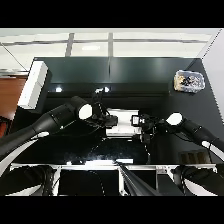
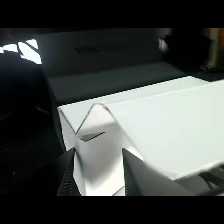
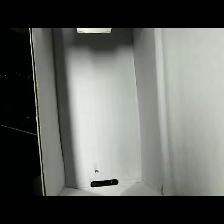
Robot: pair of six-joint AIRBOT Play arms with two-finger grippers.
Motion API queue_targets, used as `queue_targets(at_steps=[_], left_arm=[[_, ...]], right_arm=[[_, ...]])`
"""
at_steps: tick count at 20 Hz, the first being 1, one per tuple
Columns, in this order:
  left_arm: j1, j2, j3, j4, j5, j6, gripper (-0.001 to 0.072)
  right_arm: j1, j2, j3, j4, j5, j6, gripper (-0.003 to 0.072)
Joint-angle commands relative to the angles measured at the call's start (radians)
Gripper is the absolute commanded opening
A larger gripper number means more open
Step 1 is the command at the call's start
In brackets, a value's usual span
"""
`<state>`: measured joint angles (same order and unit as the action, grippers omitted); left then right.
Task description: Fold the box and place the chain.
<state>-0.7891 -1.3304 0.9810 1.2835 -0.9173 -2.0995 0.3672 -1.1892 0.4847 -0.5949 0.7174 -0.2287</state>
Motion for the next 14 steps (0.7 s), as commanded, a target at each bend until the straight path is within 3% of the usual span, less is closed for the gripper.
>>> queue_targets(at_steps=[1,5,14], left_arm=[[-0.028,-0.002,0.009,0.122,-0.049,-0.11,0.0334],[-0.03,-0.021,0.033,0.123,-0.069,-0.132,0.0334],[-0.045,-0.164,0.154,0.126,-0.219,-0.146,0.0334]], right_arm=[[0.001,-0.001,0.0,0.0,-0.005,0.0,0.0439],[0.001,-0.001,0.0,0.0,-0.008,0.0,0.044],[0.003,-0.001,0.0,0.0,-0.008,0.0,0.0439]])
